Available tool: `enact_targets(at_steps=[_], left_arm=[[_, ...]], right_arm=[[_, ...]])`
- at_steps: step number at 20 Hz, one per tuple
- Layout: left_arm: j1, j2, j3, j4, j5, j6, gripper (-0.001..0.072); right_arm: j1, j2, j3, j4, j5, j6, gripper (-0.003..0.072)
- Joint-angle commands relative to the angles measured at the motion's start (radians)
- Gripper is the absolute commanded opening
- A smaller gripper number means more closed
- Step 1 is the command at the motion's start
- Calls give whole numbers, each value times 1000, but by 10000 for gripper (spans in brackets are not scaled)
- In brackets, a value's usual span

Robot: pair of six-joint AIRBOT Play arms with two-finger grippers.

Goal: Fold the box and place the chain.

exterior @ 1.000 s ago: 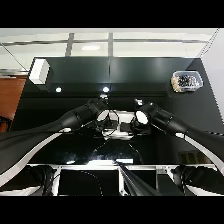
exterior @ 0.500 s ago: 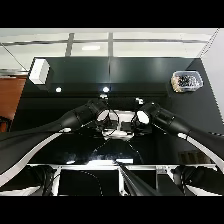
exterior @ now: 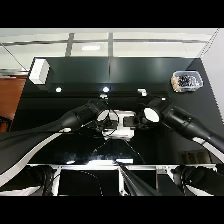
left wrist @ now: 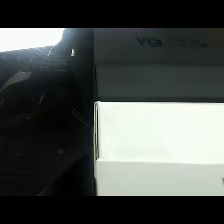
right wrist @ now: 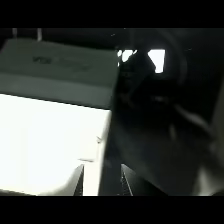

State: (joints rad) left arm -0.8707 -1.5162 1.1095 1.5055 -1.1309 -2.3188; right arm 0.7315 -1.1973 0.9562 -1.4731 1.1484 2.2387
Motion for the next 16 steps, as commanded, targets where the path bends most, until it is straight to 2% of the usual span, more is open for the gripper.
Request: enact_targets(at_steps=[1,3,6,7,9,12,14,16], left_arm=[[0,0,0,1,1,0,25],[0,0,0,0,1,0,25],[0,0,0,1,0,0,25],[0,0,0,1,1,0,25],[0,0,0,1,0,0,25],[0,0,0,1,1,0,25],[0,0,0,1,0,1,25],[0,0,0,1,1,1,25]], right_arm=[[-6,84,17,-148,72,-22,286],[-33,137,17,-271,109,-26,285],[-123,156,15,-588,167,-52,285],[-183,150,14,-687,135,-71,285],[-353,139,15,-753,-26,-101,285],[-648,104,20,-644,-311,-13,284],[-822,37,61,-438,-439,10,284],[-942,-71,154,-198,-510,-55,284]])
